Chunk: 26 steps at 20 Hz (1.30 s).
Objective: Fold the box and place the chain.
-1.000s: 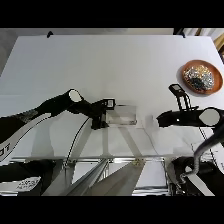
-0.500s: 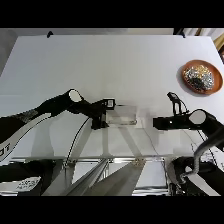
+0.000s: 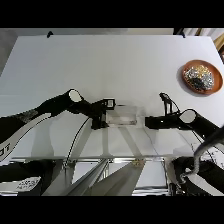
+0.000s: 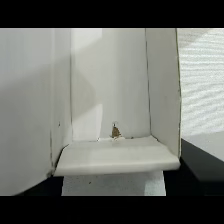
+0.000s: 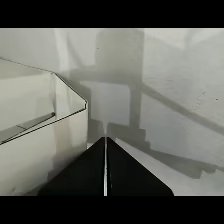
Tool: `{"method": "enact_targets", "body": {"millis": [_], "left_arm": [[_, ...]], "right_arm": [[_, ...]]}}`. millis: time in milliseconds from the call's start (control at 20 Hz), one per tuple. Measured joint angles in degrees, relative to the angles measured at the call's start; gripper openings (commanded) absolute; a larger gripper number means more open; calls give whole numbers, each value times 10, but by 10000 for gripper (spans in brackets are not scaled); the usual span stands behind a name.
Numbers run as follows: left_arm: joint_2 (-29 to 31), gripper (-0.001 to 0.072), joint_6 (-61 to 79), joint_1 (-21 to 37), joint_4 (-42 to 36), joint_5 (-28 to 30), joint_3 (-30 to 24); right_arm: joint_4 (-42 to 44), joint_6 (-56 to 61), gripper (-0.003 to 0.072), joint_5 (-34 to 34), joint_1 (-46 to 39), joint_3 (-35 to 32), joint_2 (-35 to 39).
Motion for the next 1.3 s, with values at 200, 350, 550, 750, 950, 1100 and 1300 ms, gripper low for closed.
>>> {"method": "enact_targets", "body": {"millis": [200,350,550,750,950,1100,1300], "left_arm": [[0,312,0,0,0,0,0],[0,312,0,0,0,0,0],[0,312,0,0,0,0,0],[0,312,0,0,0,0,0],[0,312,0,0,0,0,0],[0,312,0,0,0,0,0],[0,312,0,0,0,0,0]], "right_arm": [[15,-2,160,-3,5,0,37],[36,-2,209,-3,14,0,64],[63,-2,290,-7,36,0,78],[74,-3,299,-1,46,7,82],[75,-2,324,7,48,21,82],[55,18,438,10,56,26,76],[35,41,438,-1,75,30,70]]}}
